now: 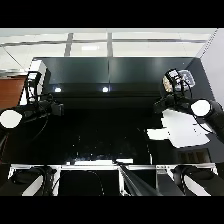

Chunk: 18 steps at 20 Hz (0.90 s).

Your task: Fold the box and place the chain.

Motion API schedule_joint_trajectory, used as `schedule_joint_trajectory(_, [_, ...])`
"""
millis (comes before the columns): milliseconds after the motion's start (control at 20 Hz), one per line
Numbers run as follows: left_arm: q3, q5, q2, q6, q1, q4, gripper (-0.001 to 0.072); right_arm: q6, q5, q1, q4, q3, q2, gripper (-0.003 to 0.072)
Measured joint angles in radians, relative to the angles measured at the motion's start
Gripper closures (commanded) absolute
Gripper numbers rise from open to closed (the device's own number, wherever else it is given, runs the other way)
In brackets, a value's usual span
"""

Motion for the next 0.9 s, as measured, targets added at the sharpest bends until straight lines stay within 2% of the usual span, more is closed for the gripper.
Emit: schedule_joint_trajectory(900, [0.0, 0.0, 0.0, 0.0, 0.0, 0.0, 0.0686, 0.0, -0.006, 0.001, 0.018, 0.0, 0.0, 0.0673])
